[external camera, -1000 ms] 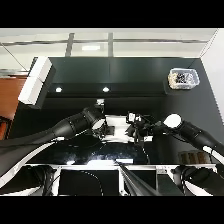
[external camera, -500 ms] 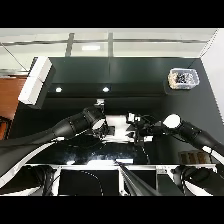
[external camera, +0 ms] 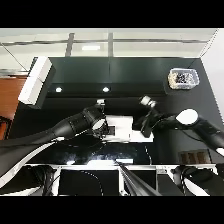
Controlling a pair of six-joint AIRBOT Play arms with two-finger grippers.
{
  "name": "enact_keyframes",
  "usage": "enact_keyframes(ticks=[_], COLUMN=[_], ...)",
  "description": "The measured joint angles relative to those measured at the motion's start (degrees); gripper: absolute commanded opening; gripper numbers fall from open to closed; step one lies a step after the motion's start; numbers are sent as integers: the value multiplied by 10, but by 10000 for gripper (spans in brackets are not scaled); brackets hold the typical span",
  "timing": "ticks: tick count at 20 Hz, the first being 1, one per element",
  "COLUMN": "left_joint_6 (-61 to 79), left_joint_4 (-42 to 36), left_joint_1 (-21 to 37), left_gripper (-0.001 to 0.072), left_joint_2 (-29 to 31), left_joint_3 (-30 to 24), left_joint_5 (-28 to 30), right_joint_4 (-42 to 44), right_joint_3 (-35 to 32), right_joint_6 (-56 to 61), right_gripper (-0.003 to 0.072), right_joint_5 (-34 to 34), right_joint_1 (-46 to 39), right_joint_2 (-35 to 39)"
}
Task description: Fold the box and place the chain.
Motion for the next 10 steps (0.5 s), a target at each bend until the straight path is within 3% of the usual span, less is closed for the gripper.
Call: enact_keyframes(ticks=[5, 10], left_joint_6=[0, 0], left_joint_4=[0, 1], left_joint_1=[0, 0], left_gripper=[29, 29], left_joint_2=[0, 0], left_joint_3=[0, 0], left_joint_5=[0, 0], right_joint_4=[-137, -156], right_joint_3=[5, 4], right_joint_6=[323, 443], right_gripper=[12, 12], right_joint_5=[39, 141], right_joint_1=[-216, -296], right_joint_2=[26, -26])
